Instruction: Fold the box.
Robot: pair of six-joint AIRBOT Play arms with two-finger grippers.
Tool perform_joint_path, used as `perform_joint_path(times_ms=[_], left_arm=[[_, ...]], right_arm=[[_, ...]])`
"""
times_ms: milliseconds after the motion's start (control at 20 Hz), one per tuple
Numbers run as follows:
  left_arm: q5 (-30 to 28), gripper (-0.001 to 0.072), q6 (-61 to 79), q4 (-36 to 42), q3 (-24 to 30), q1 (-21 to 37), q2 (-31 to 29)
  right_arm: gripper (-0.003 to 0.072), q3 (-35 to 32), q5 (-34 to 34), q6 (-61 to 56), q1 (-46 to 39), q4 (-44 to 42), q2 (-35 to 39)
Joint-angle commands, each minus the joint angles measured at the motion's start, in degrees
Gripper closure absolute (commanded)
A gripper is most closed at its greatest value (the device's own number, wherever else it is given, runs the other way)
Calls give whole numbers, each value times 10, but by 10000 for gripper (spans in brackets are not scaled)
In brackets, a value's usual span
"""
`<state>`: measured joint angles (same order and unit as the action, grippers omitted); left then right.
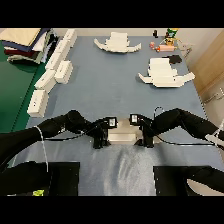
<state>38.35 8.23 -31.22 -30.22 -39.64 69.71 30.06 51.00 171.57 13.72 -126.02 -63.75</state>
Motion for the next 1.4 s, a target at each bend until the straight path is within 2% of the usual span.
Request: perform_joint_path(times_ms=[0,200,450,600,700,750,800,850,900,1000,1150,1350], left_arm=[[-9,287,-2,0,0,0,-1],[-9,287,-1,-1,0,0,-1],[-9,287,-1,-1,0,0,-1],[-12,287,-1,-1,0,0,-1],[-23,287,-1,0,0,0,-1],[-26,287,-2,-1,0,0,-1],[-32,287,-1,0,0,0,-1],[-38,287,-1,0,0,0,-1],[-45,287,-1,-1,0,0,-1],[-70,287,-1,-1,0,0,-1],[-95,287,-1,-1,-1,0,-1],[-95,287,-1,-1,-1,0,-1]], right_arm=[[-29,1,-6,-33,-1,29,26],[-29,1,6,-114,-1,134,105],[-28,1,68,-308,-1,235,227],[-15,1,131,-411,-1,233,291],[6,1,165,-533,-1,193,321],[150,1,176,-601,-1,162,329],[392,1,183,-666,-1,121,331],[565,0,182,-698,-1,78,330],[588,0,179,-702,-1,41,326],[588,0,166,-702,-1,10,321],[588,0,143,-707,-1,10,313],[588,0,129,-707,-1,10,303]])
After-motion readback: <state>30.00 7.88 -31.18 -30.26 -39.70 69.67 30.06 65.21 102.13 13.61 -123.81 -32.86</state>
